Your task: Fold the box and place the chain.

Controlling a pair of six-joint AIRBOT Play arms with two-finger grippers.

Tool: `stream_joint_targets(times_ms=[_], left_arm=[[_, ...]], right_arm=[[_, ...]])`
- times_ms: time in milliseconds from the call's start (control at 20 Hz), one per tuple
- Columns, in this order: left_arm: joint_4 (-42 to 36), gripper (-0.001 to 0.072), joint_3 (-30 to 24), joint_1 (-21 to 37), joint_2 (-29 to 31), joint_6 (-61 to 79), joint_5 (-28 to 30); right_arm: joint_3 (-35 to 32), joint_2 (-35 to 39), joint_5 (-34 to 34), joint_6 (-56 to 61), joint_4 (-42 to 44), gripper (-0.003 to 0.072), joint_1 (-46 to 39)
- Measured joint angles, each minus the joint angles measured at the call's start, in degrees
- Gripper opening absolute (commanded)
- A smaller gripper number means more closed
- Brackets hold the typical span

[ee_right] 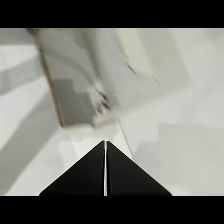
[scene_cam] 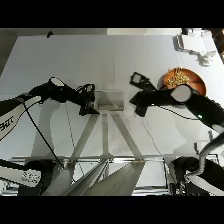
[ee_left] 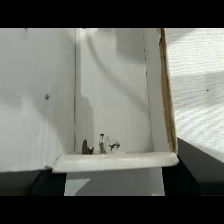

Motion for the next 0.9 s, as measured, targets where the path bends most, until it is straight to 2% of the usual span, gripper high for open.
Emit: stream_joint_targets(times_ms=[150,400,650,900], left_arm=[[0.0,0.0255,0.0,0.0,0.0,0.0,0.0],[0.0,0.0255,0.0,0.0,0.0,0.0,0.0],[0.0,0.0255,0.0,0.0,0.0,0.0,0.0],[0.0,0.0255,0.0,0.0,0.0,0.0,0.0]], right_arm=[[-5.4,4.9,-2.6,9.9,-1.1,0.0005,-4.9],[-12.0,6.8,-5.7,25.1,-1.8,0.0001,-11.2],[-13.7,0.4,-3.6,30.7,1.6,0.0001,-14.8],[-14.0,-7.6,-0.9,23.5,13.5,0.0,-15.1]])
